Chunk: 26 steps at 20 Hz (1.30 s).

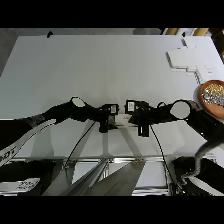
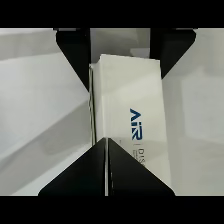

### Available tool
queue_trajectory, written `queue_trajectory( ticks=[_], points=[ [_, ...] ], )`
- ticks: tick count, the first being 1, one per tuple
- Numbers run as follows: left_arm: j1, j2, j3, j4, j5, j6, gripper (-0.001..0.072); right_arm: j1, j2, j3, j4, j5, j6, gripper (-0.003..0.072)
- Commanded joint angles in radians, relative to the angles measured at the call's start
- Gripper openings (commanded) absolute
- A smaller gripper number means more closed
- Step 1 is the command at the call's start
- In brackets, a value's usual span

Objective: Fold the box and place the chain.

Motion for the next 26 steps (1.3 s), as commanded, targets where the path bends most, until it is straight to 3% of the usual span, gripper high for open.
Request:
queue_trajectory(
  ticks=[1,5,12,18,26],
  points=[
    [0.000,0.000,0.000,0.000,0.000,0.000,0.0082,0.000,-0.026,0.000,-0.003,0.030,0.003,0.0021],
    [0.000,0.000,0.000,0.001,0.000,0.000,0.0082,0.000,-0.029,-0.003,-0.007,0.072,0.003,0.0021],
    [0.000,0.000,0.000,0.000,0.000,0.000,0.0082,0.000,-0.061,-0.045,-0.013,-0.030,0.001,0.0021],
    [0.000,0.000,0.000,0.001,0.000,0.000,0.0082,0.000,-0.019,-0.045,0.051,0.032,-0.037,0.0021],
    [0.000,0.000,0.000,0.000,0.000,0.000,0.0082,0.000,0.017,-0.045,0.024,-0.125,-0.033,0.0021]
  ],
)
